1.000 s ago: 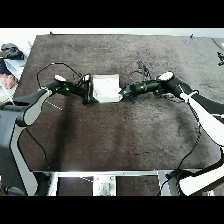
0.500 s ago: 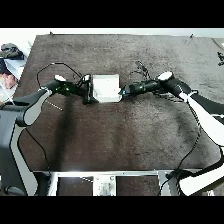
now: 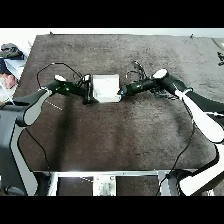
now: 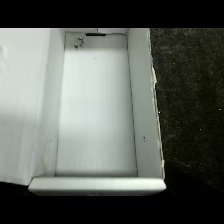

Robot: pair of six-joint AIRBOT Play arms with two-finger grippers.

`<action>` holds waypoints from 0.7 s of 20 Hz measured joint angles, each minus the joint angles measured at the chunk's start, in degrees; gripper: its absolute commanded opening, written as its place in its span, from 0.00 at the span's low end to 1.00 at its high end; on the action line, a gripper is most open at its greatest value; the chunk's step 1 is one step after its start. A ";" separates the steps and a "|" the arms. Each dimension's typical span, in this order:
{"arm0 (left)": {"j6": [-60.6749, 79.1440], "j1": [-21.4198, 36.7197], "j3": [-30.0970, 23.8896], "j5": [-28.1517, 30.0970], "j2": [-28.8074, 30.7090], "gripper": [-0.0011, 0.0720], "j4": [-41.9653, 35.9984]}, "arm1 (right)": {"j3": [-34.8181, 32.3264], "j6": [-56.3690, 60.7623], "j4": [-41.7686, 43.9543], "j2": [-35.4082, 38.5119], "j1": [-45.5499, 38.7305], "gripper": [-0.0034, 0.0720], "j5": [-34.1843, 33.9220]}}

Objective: Fold the box and place the chain.

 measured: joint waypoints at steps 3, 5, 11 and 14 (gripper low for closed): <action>0.00 0.00 0.00 0.00 0.00 0.58 0.00 | 2.99 2.73 -3.91 -1.42 1.40 0.57 0.92; 0.00 0.00 0.00 0.00 0.00 0.58 0.00 | 4.24 4.90 -6.91 -1.79 2.21 0.57 0.98; 0.00 0.00 0.00 0.00 0.00 0.58 0.00 | 5.64 8.70 -12.11 -2.23 3.37 0.57 -1.62; -0.02 0.00 0.00 0.00 0.00 0.58 0.00 | 5.79 10.47 -14.51 -2.29 3.80 0.57 -2.49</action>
